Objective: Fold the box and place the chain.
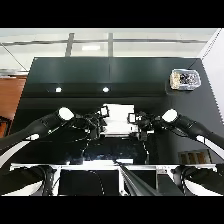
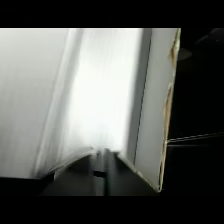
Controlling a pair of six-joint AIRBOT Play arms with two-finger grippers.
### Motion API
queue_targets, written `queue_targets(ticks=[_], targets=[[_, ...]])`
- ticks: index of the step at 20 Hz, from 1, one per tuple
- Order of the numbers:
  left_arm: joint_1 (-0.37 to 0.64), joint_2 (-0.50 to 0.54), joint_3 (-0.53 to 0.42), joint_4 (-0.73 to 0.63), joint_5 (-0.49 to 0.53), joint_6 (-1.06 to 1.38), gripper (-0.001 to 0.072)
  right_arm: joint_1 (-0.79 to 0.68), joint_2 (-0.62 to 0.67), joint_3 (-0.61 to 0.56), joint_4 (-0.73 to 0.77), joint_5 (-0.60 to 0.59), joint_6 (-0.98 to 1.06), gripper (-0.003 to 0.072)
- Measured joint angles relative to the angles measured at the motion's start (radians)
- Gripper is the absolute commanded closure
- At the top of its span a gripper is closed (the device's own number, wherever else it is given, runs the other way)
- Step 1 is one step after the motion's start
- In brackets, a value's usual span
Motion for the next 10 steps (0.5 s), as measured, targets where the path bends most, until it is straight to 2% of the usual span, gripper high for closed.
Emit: queue_targets(ticks=[3, 5, 7, 10], targets=[[0.024, 0.047, 0.022, 0.087, -0.030, -0.118, 0.0685, 0.000, 0.000, 0.000, 0.000, 0.000, 0.000, 0.0457], [0.066, 0.116, 0.031, 0.200, -0.046, -0.282, 0.0684, 0.000, 0.000, 0.000, 0.000, 0.000, 0.000, 0.0457], [0.135, 0.201, 0.034, 0.348, -0.105, -0.460, 0.0684, 0.000, 0.000, 0.000, 0.000, 0.000, 0.000, 0.0457], [0.312, 0.298, 0.017, 0.519, -0.202, -0.767, 0.0685, 0.000, 0.000, 0.000, 0.000, 0.000, 0.001, 0.0457]])
